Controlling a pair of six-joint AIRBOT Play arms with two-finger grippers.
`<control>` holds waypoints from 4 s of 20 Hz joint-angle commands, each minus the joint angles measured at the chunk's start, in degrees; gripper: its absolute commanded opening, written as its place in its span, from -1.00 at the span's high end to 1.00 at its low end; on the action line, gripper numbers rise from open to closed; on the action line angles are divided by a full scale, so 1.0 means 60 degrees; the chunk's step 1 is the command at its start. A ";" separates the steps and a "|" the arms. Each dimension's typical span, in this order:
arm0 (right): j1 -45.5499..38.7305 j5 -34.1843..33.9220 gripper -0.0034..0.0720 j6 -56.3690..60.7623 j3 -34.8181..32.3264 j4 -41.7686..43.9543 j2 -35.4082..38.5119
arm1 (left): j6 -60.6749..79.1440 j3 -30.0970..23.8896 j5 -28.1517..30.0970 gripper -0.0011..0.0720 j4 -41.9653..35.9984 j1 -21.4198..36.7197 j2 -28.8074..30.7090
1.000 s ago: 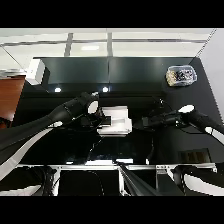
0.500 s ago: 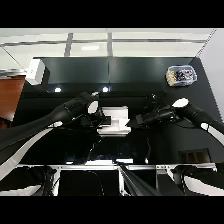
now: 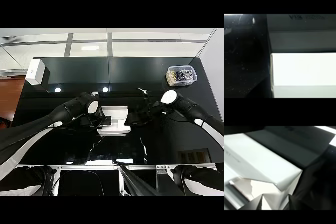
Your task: Fold the box and place the chain.
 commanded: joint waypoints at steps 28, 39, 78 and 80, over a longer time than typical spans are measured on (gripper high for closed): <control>0.3628 0.0761 0.57 0.9133 0.2641 -0.6750 -0.1712 | 0.0015 0.0011 -0.0011 0.89 0.0000 0.0007 0.0007; 0.3625 0.1100 0.26 0.9231 0.2641 -0.6696 -0.1719 | 0.0015 0.0011 -0.0007 0.89 0.0000 0.0007 0.0007; -0.5297 -0.1100 -0.54 0.6779 0.8630 -0.7071 -0.5472 | -0.0270 0.0171 -0.0109 0.89 0.0783 0.0007 0.0007; -0.5344 -0.1096 -0.54 0.6736 0.8965 -0.7133 -0.5799 | -0.0270 0.0171 -0.0113 0.89 0.0714 0.0004 0.0007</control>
